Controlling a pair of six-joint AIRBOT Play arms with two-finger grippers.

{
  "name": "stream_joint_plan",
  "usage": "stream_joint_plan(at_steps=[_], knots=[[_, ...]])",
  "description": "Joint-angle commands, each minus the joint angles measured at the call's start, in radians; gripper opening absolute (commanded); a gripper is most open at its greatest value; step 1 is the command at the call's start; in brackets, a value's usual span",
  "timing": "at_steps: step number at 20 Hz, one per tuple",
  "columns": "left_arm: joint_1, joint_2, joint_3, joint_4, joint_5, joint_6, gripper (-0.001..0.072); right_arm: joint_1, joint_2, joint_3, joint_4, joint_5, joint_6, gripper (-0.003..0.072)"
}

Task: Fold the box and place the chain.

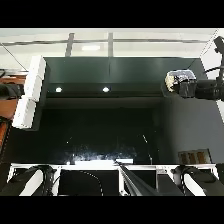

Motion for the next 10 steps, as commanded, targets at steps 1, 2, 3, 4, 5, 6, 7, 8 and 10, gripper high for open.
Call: stream_joint_plan(at_steps=[1, 2, 3, 4, 5, 6, 7, 8, 10], knots=[[-0.243, 0.264, -0.171, -0.055, 0.145, -0.129, 0.0026, 0.089, 0.109, -0.136, -0.249, -0.266, 0.157, 0.0006], [-0.309, 0.325, -0.251, -0.037, 0.195, -0.153, 0.0026, 0.093, 0.11, -0.217, -0.257, -0.31, 0.182, 0.0006], [-0.363, 0.37, -0.326, -0.005, 0.224, -0.169, 0.0026, 0.093, 0.108, -0.315, -0.256, -0.383, 0.195, 0.0007], [-0.403, 0.398, -0.392, 0.039, 0.232, -0.194, 0.0026, 0.093, 0.108, -0.396, -0.256, -0.46, 0.198, 0.0007], [-0.422, 0.411, -0.431, 0.064, 0.232, -0.225, 0.0027, 0.093, 0.108, -0.448, -0.256, -0.506, 0.198, 0.0008], [-0.428, 0.417, -0.451, 0.067, 0.233, -0.238, 0.0028, 0.093, 0.108, -0.462, -0.256, -0.513, 0.198, 0.001], [-0.428, 0.418, -0.449, 0.063, 0.237, -0.236, 0.0028, 0.093, 0.108, -0.461, -0.256, -0.508, 0.197, 0.0013], [-0.428, 0.423, -0.449, 0.064, 0.249, -0.232, 0.003, 0.093, 0.109, -0.461, -0.256, -0.505, 0.197, 0.0013], [-0.427, 0.422, -0.449, 0.061, 0.262, -0.229, 0.003, 0.093, 0.109, -0.461, -0.256, -0.492, 0.197, 0.0014]])
